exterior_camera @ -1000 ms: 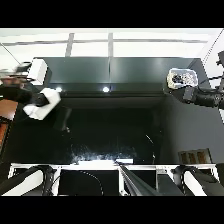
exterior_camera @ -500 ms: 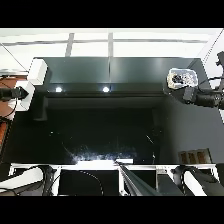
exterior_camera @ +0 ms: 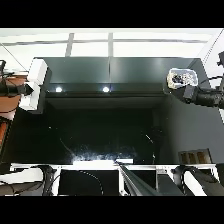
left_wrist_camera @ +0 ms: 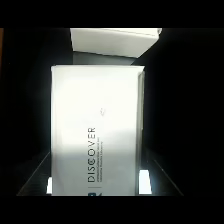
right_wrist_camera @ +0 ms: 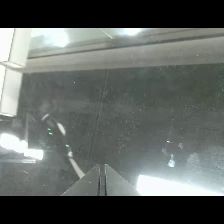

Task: Fold the box and place the chain.

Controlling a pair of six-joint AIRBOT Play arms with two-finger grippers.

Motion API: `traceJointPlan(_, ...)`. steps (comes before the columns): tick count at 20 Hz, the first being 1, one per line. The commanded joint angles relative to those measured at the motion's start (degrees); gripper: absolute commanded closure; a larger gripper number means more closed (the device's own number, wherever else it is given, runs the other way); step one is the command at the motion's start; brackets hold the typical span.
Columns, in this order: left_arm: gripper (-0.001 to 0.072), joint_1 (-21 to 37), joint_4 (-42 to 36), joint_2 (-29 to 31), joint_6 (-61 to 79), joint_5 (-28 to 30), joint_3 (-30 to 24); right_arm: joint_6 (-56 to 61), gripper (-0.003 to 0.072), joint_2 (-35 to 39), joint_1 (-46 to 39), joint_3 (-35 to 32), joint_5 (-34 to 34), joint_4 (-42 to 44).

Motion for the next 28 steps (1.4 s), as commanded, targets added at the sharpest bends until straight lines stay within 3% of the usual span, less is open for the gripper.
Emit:
traceJointPlan(1, -0.0011, -0.4, 0.2, 6.6, -2.3, -4.5, 2.4, 0.3, 0.0643, 0.0, 0.0, 0.0, -0.1, 0.0)
traceJointPlan(3, -0.0002, -1.7, -5.1, 12.8, -3.5, -4.9, 2.7, 2.9, 0.0643, 0.0, 0.0, 0.0, 0.3, 0.2)
traceJointPlan(4, 0.0075, -2.9, -8.3, 15.5, -5.2, -5.3, 2.7, 3.0, 0.0643, 0.1, 0.0, 0.0, 1.6, 0.0)
traceJointPlan(6, 0.0675, -6.0, -11.6, 19.6, -9.5, -9.8, 2.6, 3.0, 0.0643, 0.9, 0.0, 0.0, 4.8, -4.6)
traceJointPlan(8, 0.0681, -11.0, -11.5, 23.1, -10.1, -15.0, 1.7, 6.2, 0.0643, 4.5, 0.0, 0.0, 6.6, -16.6)
traceJointPlan(10, 0.0682, -17.4, -11.0, 28.0, -12.5, -15.5, -2.2, 8.2, 0.0643, 11.8, 0.0, -0.8, 5.2, -25.6)
traceJointPlan(13, 0.0681, -26.1, -10.8, 36.8, -14.1, -9.9, -12.6, 9.3, 0.0643, 21.6, 0.0, -7.8, -3.9, -31.7)
traceJointPlan(17, 0.068, -30.0, -8.6, 45.9, -17.5, -3.0, -27.3, 10.1, 0.0644, 23.0, 0.0, -18.3, -10.5, -33.4)
traceJointPlan(21, 0.0679, -29.6, -0.7, 47.0, -17.5, -3.8, -29.2, 10.1, 0.0645, 23.0, 0.0, -19.7, -9.7, -33.2)
traceJointPlan(28, 0.0678, -29.6, -0.9, 46.9, -17.5, -3.6, -29.3, 10.1, 0.0645, 23.0, 0.0, -19.7, -9.8, -33.2)
